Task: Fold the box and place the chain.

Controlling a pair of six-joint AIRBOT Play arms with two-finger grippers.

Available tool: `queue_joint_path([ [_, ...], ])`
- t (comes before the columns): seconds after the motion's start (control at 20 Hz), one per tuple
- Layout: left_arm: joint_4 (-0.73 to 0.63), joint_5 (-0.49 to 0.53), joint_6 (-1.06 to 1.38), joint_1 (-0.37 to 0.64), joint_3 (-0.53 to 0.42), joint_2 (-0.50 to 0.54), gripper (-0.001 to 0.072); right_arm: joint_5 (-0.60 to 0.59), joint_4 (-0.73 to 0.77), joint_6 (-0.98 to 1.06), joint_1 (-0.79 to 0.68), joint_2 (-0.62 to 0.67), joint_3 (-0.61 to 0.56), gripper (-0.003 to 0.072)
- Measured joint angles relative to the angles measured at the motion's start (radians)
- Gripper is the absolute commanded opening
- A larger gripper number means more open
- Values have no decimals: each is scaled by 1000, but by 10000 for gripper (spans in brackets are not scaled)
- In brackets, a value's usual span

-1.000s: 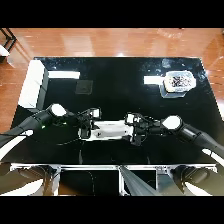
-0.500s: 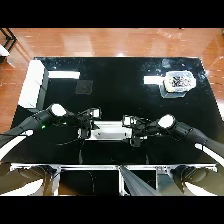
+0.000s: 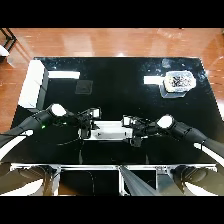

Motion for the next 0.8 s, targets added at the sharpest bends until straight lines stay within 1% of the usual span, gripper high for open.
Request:
queue_joint_path([
  [0.5, 0, 0, 1, 0, 0, 0, 26, -6, -10, 9, 2, 0, 0, 703],
  [0.8, 0, 0, 3, 0, 0, 0, 26, -33, -46, 34, 39, -3, 1, 702],
])
